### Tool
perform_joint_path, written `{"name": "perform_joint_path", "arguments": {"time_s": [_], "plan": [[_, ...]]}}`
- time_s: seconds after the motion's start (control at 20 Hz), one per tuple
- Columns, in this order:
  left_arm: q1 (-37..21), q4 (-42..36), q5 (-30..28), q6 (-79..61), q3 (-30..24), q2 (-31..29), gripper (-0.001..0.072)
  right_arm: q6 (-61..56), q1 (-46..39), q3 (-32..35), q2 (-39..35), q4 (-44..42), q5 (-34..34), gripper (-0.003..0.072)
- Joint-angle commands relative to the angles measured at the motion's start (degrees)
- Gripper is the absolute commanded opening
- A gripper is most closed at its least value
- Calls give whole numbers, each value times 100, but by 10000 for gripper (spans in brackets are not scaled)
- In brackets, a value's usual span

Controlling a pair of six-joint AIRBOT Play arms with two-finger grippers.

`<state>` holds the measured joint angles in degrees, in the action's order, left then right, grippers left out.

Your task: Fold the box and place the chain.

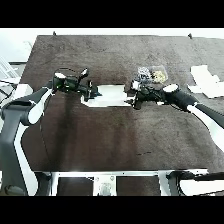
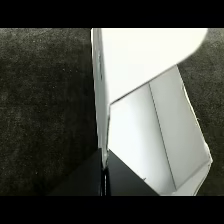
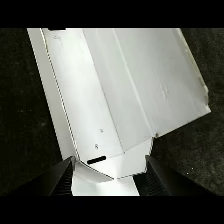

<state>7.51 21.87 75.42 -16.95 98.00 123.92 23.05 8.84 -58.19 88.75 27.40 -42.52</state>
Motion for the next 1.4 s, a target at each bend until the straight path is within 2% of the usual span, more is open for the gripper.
{"name": "perform_joint_path", "arguments": {"time_s": [0.0, 0.4, 0.5, 0.65, 1.35], "plan": [[0, 0, -2, -4, 2, 2, 21, -35, -61, -221, 177, 76, -155, 509], [0, 0, -2, -2, 2, 2, 21, -70, -83, -623, 439, 267, -463, 523], [0, 0, -2, -4, 2, 2, 21, -372, -85, -852, 612, 516, -754, 550], [0, 0, 0, -2, 0, 2, 21, -509, -149, -1255, 903, 675, -1121, 550], [0, 0, -2, -2, 2, 2, 21, -614, -356, -2011, 1493, 758, -2022, 551]]}}
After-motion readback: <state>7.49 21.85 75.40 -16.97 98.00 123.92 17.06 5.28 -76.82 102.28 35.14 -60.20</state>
